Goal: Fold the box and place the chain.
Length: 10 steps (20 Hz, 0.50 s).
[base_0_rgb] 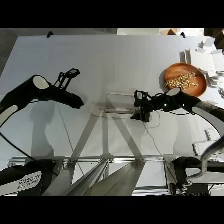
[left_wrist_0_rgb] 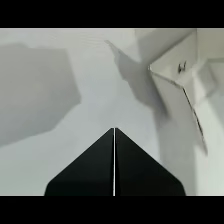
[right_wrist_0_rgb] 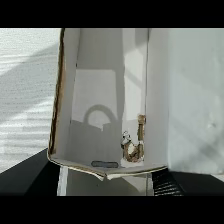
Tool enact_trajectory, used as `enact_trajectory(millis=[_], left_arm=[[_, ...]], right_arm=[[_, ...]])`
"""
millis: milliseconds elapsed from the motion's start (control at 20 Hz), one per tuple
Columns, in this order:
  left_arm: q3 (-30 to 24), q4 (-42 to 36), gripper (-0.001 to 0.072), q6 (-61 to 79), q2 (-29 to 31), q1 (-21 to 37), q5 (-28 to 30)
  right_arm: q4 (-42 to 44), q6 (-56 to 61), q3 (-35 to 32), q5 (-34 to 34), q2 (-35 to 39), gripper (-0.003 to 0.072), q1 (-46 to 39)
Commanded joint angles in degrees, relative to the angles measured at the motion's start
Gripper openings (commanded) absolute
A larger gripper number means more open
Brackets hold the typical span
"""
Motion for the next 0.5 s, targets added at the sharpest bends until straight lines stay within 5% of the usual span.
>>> enact_trajectory(millis=[0,450], left_arm=[[-0.61,-3.37,0.0005,-7.41,-3.96,-2.45,1.99],[-0.61,-12.28,0.0008,-7.17,-6.45,-6.08,2.49]], right_arm=[[0.0,0.0,0.02,0.02,-0.02,0.0519,0.0],[0.0,0.0,0.04,0.02,-0.02,0.0519,0.0]])
